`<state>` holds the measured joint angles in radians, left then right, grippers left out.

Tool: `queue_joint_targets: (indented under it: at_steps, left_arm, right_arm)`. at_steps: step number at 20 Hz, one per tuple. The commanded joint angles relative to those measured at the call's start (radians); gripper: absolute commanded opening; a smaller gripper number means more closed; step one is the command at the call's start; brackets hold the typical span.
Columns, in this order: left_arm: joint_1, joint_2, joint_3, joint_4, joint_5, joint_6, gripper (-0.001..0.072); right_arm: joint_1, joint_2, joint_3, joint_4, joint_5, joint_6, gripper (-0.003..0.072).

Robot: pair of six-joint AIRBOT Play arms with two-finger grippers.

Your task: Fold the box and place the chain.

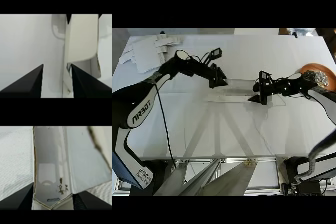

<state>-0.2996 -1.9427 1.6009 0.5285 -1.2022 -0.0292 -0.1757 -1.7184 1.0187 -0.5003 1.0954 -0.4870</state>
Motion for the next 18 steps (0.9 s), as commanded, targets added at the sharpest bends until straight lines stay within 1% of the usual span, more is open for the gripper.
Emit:
queue_joint_targets:
  at_steps: [1,2,3,4,5,6,8,9,10,12,13,15,18]
  left_arm:
    - [0.046,0.046,-0.002,0.15,-0.033,-0.07,0.0394]
    - [0.054,0.058,-0.002,0.25,-0.037,-0.129,0.038]
    - [0.057,0.067,-0.002,0.333,-0.053,-0.188,0.0286]
    - [0.056,0.073,-0.002,0.384,-0.095,-0.241,0.0117]
    - [0.055,0.075,-0.002,0.383,-0.165,-0.252,0.0027]
    - [0.052,0.075,-0.002,0.356,-0.245,-0.246,0.0006]
    - [0.035,0.075,-0.002,0.288,-0.359,-0.24,0.0005]
    - [0.024,0.075,-0.002,0.239,-0.369,-0.24,0.0005]
    - [0.01,0.075,-0.002,0.183,-0.357,-0.232,0.0005]
    - [-0.029,0.074,-0.002,0.073,-0.312,-0.183,0.0006]
    - [-0.048,0.074,-0.002,0.04,-0.286,-0.169,0.0006]
    - [-0.08,0.069,-0.002,0.008,-0.178,-0.17,0.0005]
    - [-0.095,0.031,-0.002,-0.055,0.008,-0.182,0.0005]
  right_arm:
    - [0.0,0.0,0.0,0.0,0.001,-0.001,0.0186]
    - [0.0,0.0,0.0,0.0,0.0,-0.001,0.0186]
    - [0.0,0.0,0.0,0.0,0.001,-0.001,0.0186]
    - [0.0,0.0,0.0,0.0,0.001,-0.001,0.0186]
    - [0.0,0.0,0.0,0.0,0.001,-0.001,0.0186]
    - [0.0,0.0,0.0,0.0,0.001,-0.001,0.0186]
    - [0.0,0.0,0.0,0.0,0.001,-0.001,0.0186]
    - [0.0,0.0,0.0,0.0,0.001,-0.001,0.0186]
    - [0.0,0.0,0.0,0.0,0.001,-0.001,0.0186]
    - [0.0,0.0,0.0,0.0,0.0,-0.001,0.0186]
    - [0.0,0.0,0.0,0.0,0.001,-0.001,0.0186]
    - [0.0,0.0,0.0,0.0,0.001,-0.001,0.0186]
    - [0.0,0.0,0.0,0.0,0.001,-0.001,0.0186]
